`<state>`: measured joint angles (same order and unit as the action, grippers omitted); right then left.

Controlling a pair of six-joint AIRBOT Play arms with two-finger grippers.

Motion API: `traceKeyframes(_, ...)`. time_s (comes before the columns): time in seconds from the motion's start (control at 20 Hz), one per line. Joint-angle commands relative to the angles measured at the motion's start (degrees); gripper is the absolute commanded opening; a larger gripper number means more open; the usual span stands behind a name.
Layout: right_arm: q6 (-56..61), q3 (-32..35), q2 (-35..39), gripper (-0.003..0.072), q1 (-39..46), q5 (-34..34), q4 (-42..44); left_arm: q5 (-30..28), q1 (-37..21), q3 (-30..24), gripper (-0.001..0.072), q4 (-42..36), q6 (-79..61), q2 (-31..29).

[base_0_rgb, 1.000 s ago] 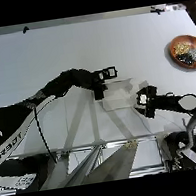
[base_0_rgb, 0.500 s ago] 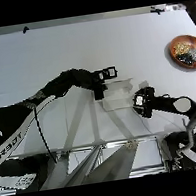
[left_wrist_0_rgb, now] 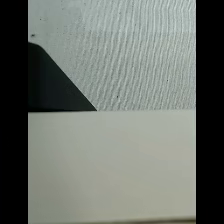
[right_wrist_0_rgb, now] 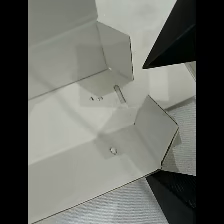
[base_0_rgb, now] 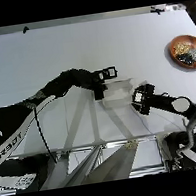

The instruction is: Fold the box and place the chain.

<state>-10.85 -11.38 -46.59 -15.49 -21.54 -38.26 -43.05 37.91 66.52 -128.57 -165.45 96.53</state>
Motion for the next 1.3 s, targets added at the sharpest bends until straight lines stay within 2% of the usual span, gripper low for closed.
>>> traceKeyframes(0.0,-0.96,-1.36,-0.04,0.0697,-0.09,0.79,2.21,0.00,0.04,-0.02,0.0014,0.02,0.00,0.00)
traceKeyframes(0.35,-11.39,-3.19,-1.73,0.0695,5.18,-7.74,8.59,0.00,0.04,-0.02,0.0014,0.00,0.00,0.00)
traceKeyframes(0.75,-12.66,-7.65,-6.67,0.0696,8.72,-11.76,10.05,0.00,0.04,-0.02,0.0014,0.02,0.00,0.00)
traceKeyframes(1.25,-22.71,-8.44,-10.21,0.0696,9.90,-12.46,14.64,0.00,0.04,-0.02,0.0014,0.00,0.00,0.00)
